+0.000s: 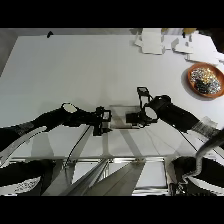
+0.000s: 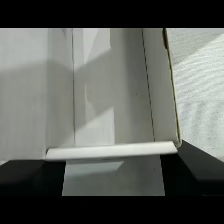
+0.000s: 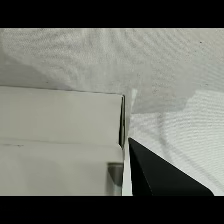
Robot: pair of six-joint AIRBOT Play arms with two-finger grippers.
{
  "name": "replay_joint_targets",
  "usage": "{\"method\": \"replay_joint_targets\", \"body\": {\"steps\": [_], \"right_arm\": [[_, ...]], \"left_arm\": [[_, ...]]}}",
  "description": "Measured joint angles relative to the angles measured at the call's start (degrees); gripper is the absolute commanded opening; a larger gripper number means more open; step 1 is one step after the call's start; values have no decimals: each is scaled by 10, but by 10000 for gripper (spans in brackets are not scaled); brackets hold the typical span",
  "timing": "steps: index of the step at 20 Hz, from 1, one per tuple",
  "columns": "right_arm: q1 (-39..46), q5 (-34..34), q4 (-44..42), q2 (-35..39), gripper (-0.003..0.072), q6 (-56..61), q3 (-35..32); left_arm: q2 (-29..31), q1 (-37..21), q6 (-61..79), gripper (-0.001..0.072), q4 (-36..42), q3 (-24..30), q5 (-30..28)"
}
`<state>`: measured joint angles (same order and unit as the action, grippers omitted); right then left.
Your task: Fold the box and place the chain.
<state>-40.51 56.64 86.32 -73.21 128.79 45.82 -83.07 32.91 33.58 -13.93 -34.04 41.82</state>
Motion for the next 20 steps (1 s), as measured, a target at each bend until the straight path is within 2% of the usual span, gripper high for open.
{"method": "replay_joint_targets", "body": {"steps": [3, 9, 10, 13, 14, 17, 18, 19, 20], "right_arm": [[-10, 7, 16, -8, 217, 19, 5], [-15, 12, 30, -22, 214, 30, 8], [-15, 12, 31, -24, 147, 30, 8], [-15, 15, 35, -28, 24, 30, 8], [-15, 16, 36, -29, 11, 32, 8], [-15, 16, 39, -30, 12, 30, 8], [-15, 16, 41, -30, 37, 30, 8], [-15, 16, 45, -31, 106, 27, 8], [-16, 15, 49, -32, 129, 25, 8]], "left_arm": [[0, 0, 0, 210, 0, 0, 0], [0, 0, 0, 210, 0, 0, 0], [0, 0, 0, 210, 0, 0, 0], [0, 0, 0, 210, 0, 0, 0], [0, 0, -1, 210, 0, 0, 0], [0, 0, -1, 210, 0, 0, 0], [0, 0, -1, 210, 0, 0, 0], [0, 0, -1, 210, 0, 0, 0], [0, 0, 1, 210, 0, 0, 0]]}}
